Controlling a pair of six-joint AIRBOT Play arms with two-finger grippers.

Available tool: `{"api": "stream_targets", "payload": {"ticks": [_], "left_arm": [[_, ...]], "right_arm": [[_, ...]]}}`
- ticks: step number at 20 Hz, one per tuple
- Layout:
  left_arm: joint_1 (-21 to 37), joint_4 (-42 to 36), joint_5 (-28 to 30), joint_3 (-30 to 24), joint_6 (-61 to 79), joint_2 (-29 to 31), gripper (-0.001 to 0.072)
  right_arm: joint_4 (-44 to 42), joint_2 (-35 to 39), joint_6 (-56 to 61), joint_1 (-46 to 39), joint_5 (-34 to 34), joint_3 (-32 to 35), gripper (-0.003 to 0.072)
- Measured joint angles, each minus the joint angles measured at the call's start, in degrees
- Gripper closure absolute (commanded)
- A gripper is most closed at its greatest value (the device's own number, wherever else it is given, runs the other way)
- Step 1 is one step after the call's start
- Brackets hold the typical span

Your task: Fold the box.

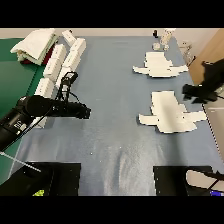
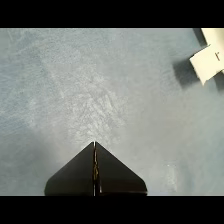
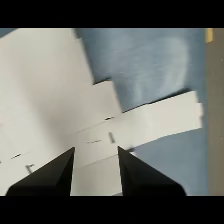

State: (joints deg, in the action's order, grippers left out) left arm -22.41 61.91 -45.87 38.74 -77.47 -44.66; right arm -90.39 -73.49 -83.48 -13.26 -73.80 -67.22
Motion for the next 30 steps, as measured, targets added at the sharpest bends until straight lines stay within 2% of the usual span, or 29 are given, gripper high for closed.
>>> {"api": "stream_targets", "payload": {"ticks": [5, 9, 15, 20, 21, 22, 23, 24, 25, 26, 30], "left_arm": [[0.0, -0.5, 0.0, 0.0, -9.2, 0.0, 0.0695], [0.0, -4.2, -0.8, 0.0, -14.5, 0.0, 0.0695], [0.0, -11.5, -1.1, 0.0, -16.6, 0.0, 0.0695], [0.0, -14.6, -1.2, 0.0, -17.0, 0.0, 0.0695], [0.0, -14.9, -1.2, 0.0, -17.0, 0.0, 0.0695], [0.0, -15.2, -1.2, 0.0, -17.0, 0.0, 0.0694], [0.0, -15.5, -1.2, 0.0, -17.0, 0.0, 0.0695], [0.0, -15.5, -1.2, 0.0, -17.1, 0.0, 0.0695], [0.0, -15.6, -1.2, 0.0, -17.1, 0.0, 0.0695], [0.0, -15.7, -1.2, 0.0, -17.1, 0.0, 0.0695], [0.0, -15.8, -1.1, 0.0, -17.0, 0.0, 0.0695]], "right_arm": [[-8.3, -8.3, -16.3, -20.1, -2.0, -6.1, 0.0269], [-15.2, -16.4, -24.4, -29.7, -6.1, -11.9, 0.0269], [-25.0, -26.1, -34.1, -34.1, -12.9, -14.5, 0.0270], [-29.7, -29.0, -38.0, -34.6, -16.1, -14.9, 0.0273], [-30.1, -29.2, -38.4, -34.6, -16.5, -14.9, 0.0361], [-30.5, -29.4, -38.6, -34.5, -16.7, -14.9, 0.0394], [-30.8, -29.6, -38.9, -34.4, -17.0, -14.9, 0.0394], [-31.1, -29.6, -39.1, -34.3, -17.5, -14.9, 0.0455], [-31.6, -29.6, -39.3, -34.2, -18.0, -14.9, 0.0618], [-32.0, -29.6, -39.5, -33.9, -18.6, -14.9, 0.0672], [-34.1, -29.7, -39.8, -31.1, -20.8, -14.9, 0.0687]]}}
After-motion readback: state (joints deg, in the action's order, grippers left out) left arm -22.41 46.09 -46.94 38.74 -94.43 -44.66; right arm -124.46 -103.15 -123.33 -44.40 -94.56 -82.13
